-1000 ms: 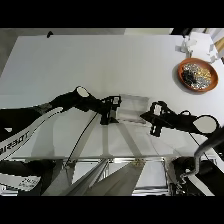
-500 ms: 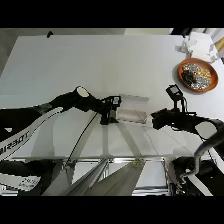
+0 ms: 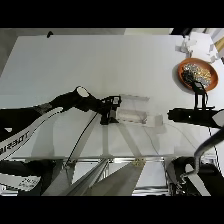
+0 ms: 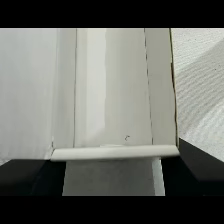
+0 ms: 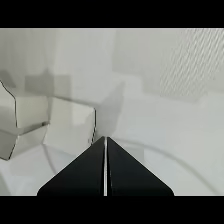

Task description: Fold the box and place the chain.

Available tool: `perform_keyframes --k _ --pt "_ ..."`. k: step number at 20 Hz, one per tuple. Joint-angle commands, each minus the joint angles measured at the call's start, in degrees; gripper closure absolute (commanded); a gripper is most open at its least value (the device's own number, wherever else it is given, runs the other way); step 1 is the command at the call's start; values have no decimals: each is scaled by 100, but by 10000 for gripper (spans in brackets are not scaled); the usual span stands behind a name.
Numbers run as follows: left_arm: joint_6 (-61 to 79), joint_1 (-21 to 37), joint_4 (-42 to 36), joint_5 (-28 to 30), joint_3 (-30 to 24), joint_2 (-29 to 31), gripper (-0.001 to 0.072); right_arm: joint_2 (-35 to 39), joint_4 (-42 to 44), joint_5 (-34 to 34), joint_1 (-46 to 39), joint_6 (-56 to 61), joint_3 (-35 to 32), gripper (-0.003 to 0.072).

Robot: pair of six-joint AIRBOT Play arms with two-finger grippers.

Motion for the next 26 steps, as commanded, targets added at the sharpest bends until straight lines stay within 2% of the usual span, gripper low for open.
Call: perform_keyframes --k 1,5,8,13,18,26 --pt "2 2 2 0 2 0 504 -614 651 470 -286 -431 35 672" --pt "0 2 2 2 2 0 504 -1349 750 472 -286 -603 22 672" --pt "2 2 2 0 2 0 504 -1637 743 402 -286 -651 17 672" --pt "0 2 2 0 2 0 504 -1779 789 155 -190 -778 -22 672" --pt "0 2 2 0 2 0 504 -2050 1261 -114 177 -1161 -337 672" --pt "2 2 2 0 2 0 504 -2085 1856 -129 236 -1620 -345 672"
